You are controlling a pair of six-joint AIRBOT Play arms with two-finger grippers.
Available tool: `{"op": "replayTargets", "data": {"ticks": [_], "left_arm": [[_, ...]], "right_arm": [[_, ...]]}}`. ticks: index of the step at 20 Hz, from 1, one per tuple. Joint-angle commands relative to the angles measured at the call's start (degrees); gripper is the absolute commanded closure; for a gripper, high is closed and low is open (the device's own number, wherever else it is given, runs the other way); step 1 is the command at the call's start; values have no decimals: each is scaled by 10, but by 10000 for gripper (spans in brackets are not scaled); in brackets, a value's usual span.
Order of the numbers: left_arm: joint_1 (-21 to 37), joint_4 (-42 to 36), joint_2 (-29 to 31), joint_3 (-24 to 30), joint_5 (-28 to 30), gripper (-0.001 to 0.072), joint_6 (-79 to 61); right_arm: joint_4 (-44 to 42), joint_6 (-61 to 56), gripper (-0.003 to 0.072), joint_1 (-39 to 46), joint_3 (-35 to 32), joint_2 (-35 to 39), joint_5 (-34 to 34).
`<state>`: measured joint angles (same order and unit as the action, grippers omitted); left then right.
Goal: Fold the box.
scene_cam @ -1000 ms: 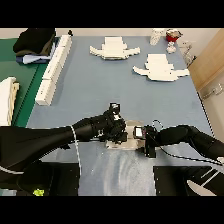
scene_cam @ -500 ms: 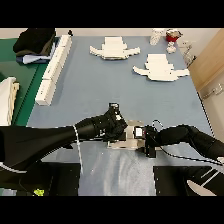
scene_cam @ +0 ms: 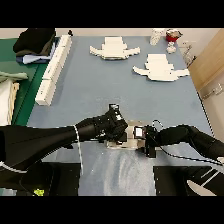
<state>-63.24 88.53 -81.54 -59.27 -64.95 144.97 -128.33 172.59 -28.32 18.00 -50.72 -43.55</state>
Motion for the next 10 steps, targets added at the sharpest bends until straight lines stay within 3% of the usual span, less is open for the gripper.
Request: {"op": "replayTargets", "data": {"ticks": [1, 5, 6, 7, 8, 10], "left_arm": [[0, 0, 0, -1, -1, 687, 4], [0, 0, 0, -1, -1, 683, 4], [0, 0, 0, -1, -1, 633, 4], [0, 0, 0, -1, -1, 325, 4], [0, 0, 0, -1, -2, 87, 5], [0, -3, 0, -1, -2, 75, 5]], "right_arm": [[0, 0, 238, 0, 0, 0, 0], [0, 0, 238, 0, 0, 0, 0], [0, 0, 238, 0, 0, 0, 0], [0, 0, 238, 0, 0, 0, 0], [0, 0, 238, 0, 0, 0, 0], [0, 0, 238, 0, 0, 0, 0]]}}
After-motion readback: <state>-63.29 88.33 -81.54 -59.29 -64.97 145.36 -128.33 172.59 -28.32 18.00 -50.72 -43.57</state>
